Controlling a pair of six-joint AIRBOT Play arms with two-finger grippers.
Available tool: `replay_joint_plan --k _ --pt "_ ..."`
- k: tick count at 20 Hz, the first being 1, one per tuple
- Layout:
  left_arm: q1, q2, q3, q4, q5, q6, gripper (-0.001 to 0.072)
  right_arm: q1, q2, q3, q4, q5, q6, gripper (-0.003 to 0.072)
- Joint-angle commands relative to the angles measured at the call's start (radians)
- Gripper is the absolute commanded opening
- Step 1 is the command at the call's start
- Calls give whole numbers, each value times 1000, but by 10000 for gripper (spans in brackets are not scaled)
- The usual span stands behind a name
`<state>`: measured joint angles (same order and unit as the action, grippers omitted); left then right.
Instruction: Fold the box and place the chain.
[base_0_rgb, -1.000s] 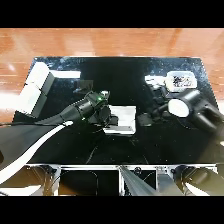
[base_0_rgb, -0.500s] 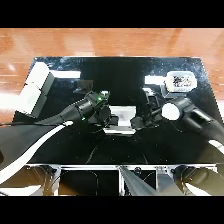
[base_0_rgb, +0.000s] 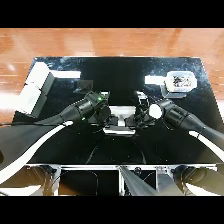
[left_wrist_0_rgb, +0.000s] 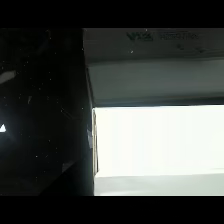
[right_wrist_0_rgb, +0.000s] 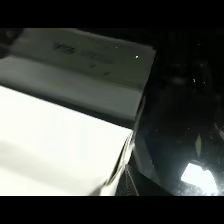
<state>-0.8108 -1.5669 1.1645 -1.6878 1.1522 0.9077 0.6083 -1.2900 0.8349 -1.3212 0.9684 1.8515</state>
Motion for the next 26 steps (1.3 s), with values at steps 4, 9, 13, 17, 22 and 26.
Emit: replay_joint_plan --k 4,9,13,17,22,26 --pt "0 0 0 0 3 0 18 0 -37 11 2 -29 23 239" --pt "-2 0 0 3 18 1 18 0 -58 26 2 -7 23 239" --pt "-2 0 0 3 14 0 18 0 -64 26 2 -5 23 239" --pt "-2 0 0 3 14 0 19 0 -72 26 2 -3 23 239" --pt "-2 0 0 2 8 0 19 0 -72 26 2 7 19 123" --pt "-2 0 0 -1 -3 0 18 1 -72 26 5 7 6 34"
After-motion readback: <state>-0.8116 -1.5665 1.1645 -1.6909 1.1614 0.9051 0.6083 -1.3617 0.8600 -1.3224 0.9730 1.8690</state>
